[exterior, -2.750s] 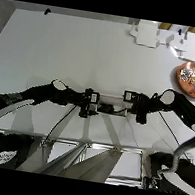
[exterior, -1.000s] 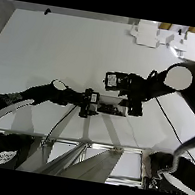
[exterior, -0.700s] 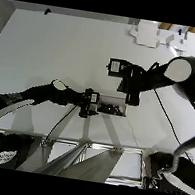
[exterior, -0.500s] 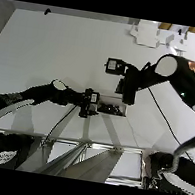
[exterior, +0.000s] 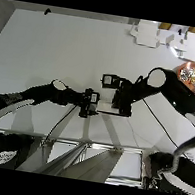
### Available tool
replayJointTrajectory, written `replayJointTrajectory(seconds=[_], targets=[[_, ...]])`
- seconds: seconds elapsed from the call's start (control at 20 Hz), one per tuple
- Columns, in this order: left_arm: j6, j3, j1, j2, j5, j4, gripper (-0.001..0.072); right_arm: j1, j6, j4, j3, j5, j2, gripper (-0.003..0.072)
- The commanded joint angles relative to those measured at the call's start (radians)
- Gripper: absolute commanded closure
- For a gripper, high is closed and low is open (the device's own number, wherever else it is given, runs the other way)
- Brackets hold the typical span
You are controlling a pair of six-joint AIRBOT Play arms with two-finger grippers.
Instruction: Fold the box and place the chain.
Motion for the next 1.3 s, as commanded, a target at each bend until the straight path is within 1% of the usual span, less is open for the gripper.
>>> replayJointTrajectory(seconds=[0.0,0.15,0.4,0.5,0.55,0.6,0.75,0.85,1.25], targets=[[0.0,0.0,0.0,0.001,0.0,0.0,0.0577,0.03,-0.034,0.006,-0.058,-0.097,0.054,0.0442],[0.0,0.0,0.0,0.001,0.0,0.0,0.0577,0.036,-0.034,0.002,-0.087,-0.174,0.045,0.0442],[0.0,0.0,0.0,0.001,0.0,0.0,0.0577,0.036,-0.034,-0.04,-0.093,-0.177,0.041,0.0442],[0.0,0.0,0.0,0.001,0.0,0.0,0.0577,0.036,-0.033,-0.058,-0.105,-0.177,0.041,0.0468],[0.0,0.0,0.0,0.001,0.0,0.0,0.0577,0.037,-0.03,-0.067,-0.113,-0.177,0.041,0.0518],[0.0,0.0,0.0,0.001,0.0,0.0,0.0577,0.037,-0.029,-0.069,-0.121,-0.179,0.041,0.0532],[0.0,0.0,0.0,0.001,0.0,0.0,0.0577,0.037,-0.029,-0.069,-0.141,-0.201,0.041,0.0538],[0.0,0.0,0.0,0.001,0.0,0.0,0.0577,0.037,-0.029,-0.068,-0.144,-0.218,0.042,0.0584],[0.0,0.0,0.0,0.001,0.0,0.0,0.0577,0.051,-0.03,-0.067,-0.159,-0.228,0.041,0.0583]])
